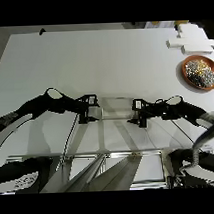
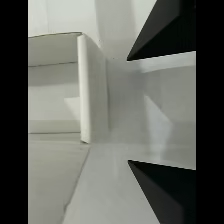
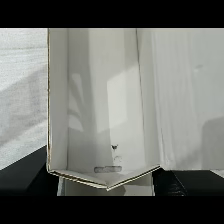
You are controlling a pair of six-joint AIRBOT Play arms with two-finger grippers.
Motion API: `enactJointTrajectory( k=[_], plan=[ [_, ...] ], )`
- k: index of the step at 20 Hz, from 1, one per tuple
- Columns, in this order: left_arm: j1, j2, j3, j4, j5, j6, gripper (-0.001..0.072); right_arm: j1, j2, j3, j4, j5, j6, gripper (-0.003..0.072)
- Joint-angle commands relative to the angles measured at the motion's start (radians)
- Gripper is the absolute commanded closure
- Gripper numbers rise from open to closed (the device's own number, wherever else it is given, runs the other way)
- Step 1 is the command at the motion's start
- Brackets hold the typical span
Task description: Fold the box and place the chain.
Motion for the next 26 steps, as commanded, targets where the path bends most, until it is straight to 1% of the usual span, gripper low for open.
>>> enactJointTrajectory(
  k=[1,3,11,15,19,26],
  plan=[
    [-0.025,-0.005,-0.002,-0.060,0.021,0.037,0.0009,-0.001,0.001,0.000,0.000,0.000,0.000,0.0354],
    [-0.035,-0.006,-0.002,-0.081,0.020,0.052,0.0009,-0.001,0.001,0.000,0.000,0.000,0.000,0.0354],
    [-0.042,-0.018,-0.002,-0.078,0.013,0.051,0.0008,-0.001,0.001,0.000,0.000,0.000,0.000,0.0354],
    [-0.042,-0.018,-0.002,-0.042,-0.010,0.051,0.0007,0.000,0.001,0.000,0.000,0.000,0.000,0.0354],
    [-0.052,-0.020,-0.002,-0.073,-0.016,0.051,0.0007,-0.001,0.001,0.000,0.000,0.000,0.000,0.0354],
    [-0.073,-0.056,-0.002,-0.154,-0.007,0.048,0.0007,-0.001,0.001,0.000,0.000,0.000,0.000,0.0354]
  ],
)
